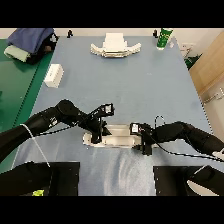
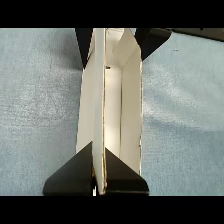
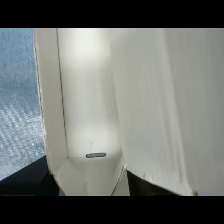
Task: Fold the box.
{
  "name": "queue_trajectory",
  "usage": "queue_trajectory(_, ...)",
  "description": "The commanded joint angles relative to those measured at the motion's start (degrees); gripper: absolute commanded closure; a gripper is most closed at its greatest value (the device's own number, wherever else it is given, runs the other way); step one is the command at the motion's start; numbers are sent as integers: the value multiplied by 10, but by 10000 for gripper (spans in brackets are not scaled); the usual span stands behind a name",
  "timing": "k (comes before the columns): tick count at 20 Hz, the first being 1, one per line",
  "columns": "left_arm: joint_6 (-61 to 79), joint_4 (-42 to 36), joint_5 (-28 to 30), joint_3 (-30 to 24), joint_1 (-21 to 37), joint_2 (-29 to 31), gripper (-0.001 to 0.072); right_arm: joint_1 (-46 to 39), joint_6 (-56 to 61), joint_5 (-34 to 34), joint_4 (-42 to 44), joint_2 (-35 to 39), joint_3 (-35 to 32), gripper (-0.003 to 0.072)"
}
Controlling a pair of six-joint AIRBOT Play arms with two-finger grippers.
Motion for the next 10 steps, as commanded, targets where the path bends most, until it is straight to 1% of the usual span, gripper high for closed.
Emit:
queue_trajectory(1, 0, -9, 9, 0, 0, 0, 695, 0, 0, 0, -4, 0, 0, 179)
queue_trajectory(8, 0, -14, 6, 0, 0, 0, 692, 0, 0, 0, -4, 0, 0, 179)
queue_trajectory(9, 0, -14, 4, 0, 0, 0, 623, 0, 0, 0, -4, 0, 0, 179)
queue_trajectory(10, -2, -15, 4, 0, 0, 0, 306, 0, 0, 0, -4, 0, 0, 179)
